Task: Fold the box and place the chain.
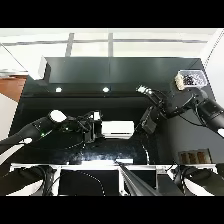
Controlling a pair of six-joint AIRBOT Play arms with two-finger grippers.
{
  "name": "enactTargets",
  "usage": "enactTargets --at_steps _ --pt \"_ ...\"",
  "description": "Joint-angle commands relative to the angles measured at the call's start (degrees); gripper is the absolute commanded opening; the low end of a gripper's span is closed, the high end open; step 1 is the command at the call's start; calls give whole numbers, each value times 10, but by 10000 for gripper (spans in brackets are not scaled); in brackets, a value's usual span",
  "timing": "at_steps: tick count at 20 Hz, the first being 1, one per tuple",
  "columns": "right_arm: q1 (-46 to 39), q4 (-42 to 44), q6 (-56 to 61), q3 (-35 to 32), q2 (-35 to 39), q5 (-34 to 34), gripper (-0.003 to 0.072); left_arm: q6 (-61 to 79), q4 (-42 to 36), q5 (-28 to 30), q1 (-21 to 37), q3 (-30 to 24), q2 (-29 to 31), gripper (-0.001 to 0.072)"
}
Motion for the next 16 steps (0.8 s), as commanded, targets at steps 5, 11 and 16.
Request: enactTargets --at_steps 5,11,16 --pt "-22 58 14 21 7 -4 704 1 0 2 0 0 0 279" --pt "-23 -13 27 28 7 -27 704 0 0 2 0 0 0 279" --pt "-25 8 27 68 7 -59 704 0 0 2 0 0 0 269"
